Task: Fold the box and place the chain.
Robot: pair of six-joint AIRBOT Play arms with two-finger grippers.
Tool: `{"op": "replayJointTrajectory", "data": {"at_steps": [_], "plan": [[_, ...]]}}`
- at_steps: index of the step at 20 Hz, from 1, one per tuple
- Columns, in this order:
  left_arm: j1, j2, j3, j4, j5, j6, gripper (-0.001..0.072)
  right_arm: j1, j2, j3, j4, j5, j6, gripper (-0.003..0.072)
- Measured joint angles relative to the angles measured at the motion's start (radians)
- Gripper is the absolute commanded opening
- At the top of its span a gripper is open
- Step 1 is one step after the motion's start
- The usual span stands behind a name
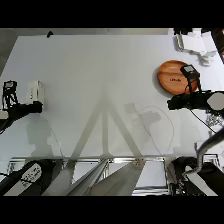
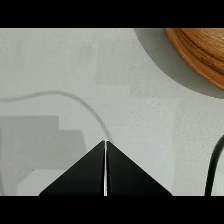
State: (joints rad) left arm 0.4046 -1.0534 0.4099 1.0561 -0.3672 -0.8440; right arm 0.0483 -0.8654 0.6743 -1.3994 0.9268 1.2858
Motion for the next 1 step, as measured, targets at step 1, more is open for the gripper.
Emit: {"op": "replayJointTrajectory", "data": {"at_steps": [1], "plan": [[0.000,0.018,-0.001,0.000,-0.005,0.013,0.0687,0.000,0.000,0.000,0.000,0.000,0.000,0.0009]]}}
